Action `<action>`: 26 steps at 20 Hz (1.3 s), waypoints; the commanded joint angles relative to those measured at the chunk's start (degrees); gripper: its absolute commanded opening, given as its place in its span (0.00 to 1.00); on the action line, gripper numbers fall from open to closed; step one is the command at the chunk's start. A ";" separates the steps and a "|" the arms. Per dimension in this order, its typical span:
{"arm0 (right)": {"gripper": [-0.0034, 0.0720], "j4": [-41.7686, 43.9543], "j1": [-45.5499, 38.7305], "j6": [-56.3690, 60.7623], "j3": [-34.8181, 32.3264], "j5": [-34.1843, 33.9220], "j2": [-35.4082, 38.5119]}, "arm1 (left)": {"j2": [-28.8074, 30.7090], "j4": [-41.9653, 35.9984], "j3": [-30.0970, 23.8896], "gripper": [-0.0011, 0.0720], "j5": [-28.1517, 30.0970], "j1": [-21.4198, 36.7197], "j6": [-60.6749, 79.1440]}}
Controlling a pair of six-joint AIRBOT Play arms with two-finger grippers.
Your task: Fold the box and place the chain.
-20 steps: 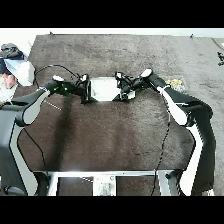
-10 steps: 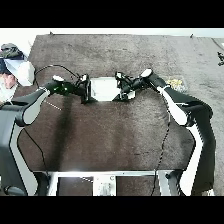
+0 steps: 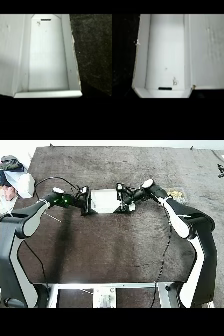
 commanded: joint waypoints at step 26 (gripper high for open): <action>0.03 10.27 -0.98 6.51 -0.13 -14.91 4.92 | -0.02 0.04 0.00 0.49 -0.02 0.04 -0.07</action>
